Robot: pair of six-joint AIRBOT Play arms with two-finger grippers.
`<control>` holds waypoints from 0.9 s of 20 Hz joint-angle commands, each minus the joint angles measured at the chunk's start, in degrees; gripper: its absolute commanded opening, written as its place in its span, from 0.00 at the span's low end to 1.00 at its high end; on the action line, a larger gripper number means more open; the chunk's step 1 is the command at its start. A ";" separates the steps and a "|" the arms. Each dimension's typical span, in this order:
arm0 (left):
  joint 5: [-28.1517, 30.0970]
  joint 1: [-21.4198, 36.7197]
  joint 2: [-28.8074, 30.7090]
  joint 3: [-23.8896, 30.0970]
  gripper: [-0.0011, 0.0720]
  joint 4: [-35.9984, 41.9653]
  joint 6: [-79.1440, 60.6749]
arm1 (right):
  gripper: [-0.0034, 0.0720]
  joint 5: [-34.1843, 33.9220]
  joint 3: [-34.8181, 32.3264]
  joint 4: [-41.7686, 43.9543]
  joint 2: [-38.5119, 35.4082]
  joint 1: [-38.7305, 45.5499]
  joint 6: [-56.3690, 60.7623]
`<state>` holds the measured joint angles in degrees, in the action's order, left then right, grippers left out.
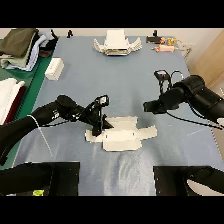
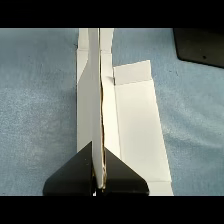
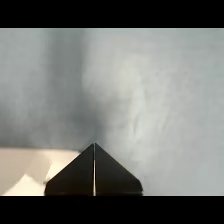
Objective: Fold the box.
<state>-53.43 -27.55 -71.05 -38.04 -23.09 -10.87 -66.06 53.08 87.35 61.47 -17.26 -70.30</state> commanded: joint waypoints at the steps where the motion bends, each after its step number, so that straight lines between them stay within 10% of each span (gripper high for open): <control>1: -0.17 0.02 0.02 0.02 0.03 -0.07 0.24 | 0.05 -6.67 -2.78 3.98 -4.72 -6.47 -4.81; 6: -0.17 0.02 0.02 0.02 0.03 -0.07 0.24 | 0.08 -1.73 -15.12 7.30 -17.46 -26.58 -17.84; 8: -0.13 0.02 0.02 0.02 0.03 -0.07 0.24 | 0.72 0.94 -19.30 5.60 -18.69 -32.48 -23.69; 9: -0.15 0.02 0.04 0.02 0.03 -0.07 0.24 | 0.84 3.06 -20.92 3.69 -18.47 -33.94 -25.59; 18: -0.15 0.02 0.04 0.02 0.03 -0.07 0.24 | 0.84 18.43 -23.32 -4.37 -7.34 -34.64 -32.89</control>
